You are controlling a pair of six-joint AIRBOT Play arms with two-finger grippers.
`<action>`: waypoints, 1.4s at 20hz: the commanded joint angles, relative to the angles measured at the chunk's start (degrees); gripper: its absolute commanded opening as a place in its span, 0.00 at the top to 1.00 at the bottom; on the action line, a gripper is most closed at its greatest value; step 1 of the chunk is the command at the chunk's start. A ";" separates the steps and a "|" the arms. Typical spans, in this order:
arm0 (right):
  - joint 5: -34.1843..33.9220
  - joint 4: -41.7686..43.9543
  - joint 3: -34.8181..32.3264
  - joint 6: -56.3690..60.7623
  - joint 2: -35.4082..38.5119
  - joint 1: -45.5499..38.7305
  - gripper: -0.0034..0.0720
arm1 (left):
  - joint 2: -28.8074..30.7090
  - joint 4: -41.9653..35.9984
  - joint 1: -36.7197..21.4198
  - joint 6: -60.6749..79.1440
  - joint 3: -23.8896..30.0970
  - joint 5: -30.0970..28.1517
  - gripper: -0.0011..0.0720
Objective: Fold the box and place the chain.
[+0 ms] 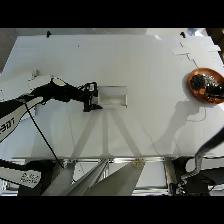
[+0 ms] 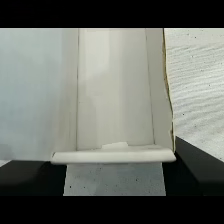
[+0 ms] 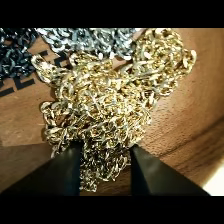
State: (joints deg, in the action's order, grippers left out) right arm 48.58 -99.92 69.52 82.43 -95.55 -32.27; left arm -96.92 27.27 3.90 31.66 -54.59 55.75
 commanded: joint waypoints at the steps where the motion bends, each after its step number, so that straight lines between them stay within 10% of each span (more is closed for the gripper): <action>1: 0.57 1.88 -0.09 -2.25 -1.42 -0.22 0.83 | 0.04 0.00 0.00 0.02 0.00 0.00 0.69; 16: 18.73 7.08 -0.07 -4.98 22.93 9.27 0.94 | 0.04 0.00 0.00 0.02 0.00 0.02 0.69; 28: 25.68 13.68 -0.07 -4.90 24.92 37.51 0.94 | 0.04 0.00 0.00 0.02 0.00 0.02 0.69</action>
State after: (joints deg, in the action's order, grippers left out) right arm 74.35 -87.18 69.38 77.47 -70.52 -1.23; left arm -96.92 27.27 3.90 31.66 -54.59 55.77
